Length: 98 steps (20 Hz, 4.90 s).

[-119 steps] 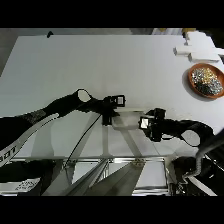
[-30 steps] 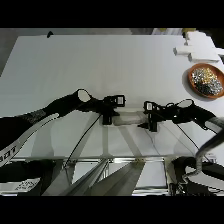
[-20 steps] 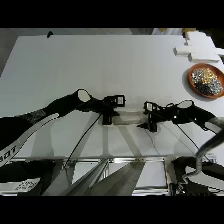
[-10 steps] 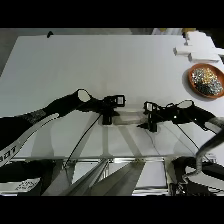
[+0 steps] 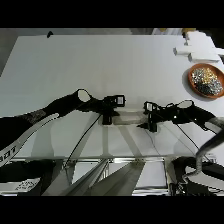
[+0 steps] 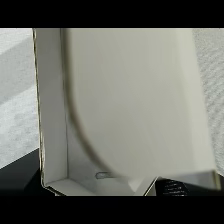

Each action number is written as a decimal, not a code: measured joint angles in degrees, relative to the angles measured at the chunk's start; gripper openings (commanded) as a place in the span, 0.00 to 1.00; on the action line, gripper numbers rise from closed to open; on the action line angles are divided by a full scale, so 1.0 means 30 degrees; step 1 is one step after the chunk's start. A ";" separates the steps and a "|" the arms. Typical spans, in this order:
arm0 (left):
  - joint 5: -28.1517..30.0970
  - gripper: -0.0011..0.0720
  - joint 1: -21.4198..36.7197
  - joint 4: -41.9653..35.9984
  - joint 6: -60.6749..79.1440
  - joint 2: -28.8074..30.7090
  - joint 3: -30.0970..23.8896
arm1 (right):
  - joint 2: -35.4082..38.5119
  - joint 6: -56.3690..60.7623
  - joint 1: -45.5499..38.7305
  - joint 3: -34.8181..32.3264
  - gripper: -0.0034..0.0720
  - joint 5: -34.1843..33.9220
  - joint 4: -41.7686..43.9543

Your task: Fold the box and place the chain.

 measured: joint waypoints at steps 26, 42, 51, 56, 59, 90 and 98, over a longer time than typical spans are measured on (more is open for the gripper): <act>-0.1078 0.02 -0.2769 0.6040 -1.0797 0.5887 -0.0022 | 0.0000 0.0000 0.0007 -0.0007 0.59 0.0007 0.0000; 0.8065 0.03 -0.3067 0.1581 -1.5715 0.0889 -0.0007 | -0.0007 0.0051 0.0007 -0.0007 0.59 0.0007 0.0022; 0.4109 0.20 -0.3053 0.6790 -1.6007 0.5428 -0.0015 | -0.0007 -0.0007 0.0007 -0.0007 0.59 0.0007 -0.0007; -0.0401 0.31 -0.3053 1.2480 -1.5926 0.6936 -0.0022 | -0.0007 -0.0007 0.0007 -0.0007 0.59 0.0007 0.0000; -0.1953 0.31 -0.3024 1.4010 -1.4987 0.6717 -0.0073 | -0.0007 -0.0007 0.0007 -0.0007 0.59 0.0007 0.0000; 0.2142 0.55 -0.0233 0.4772 0.0022 0.4612 -0.3738 | -0.0007 -0.0007 0.0015 -0.0007 0.59 0.0007 0.0000; 0.1588 0.44 -0.0772 0.3526 0.0444 0.4299 -0.3745 | -0.0007 -0.0007 0.0007 -0.0007 0.59 0.0015 -0.0007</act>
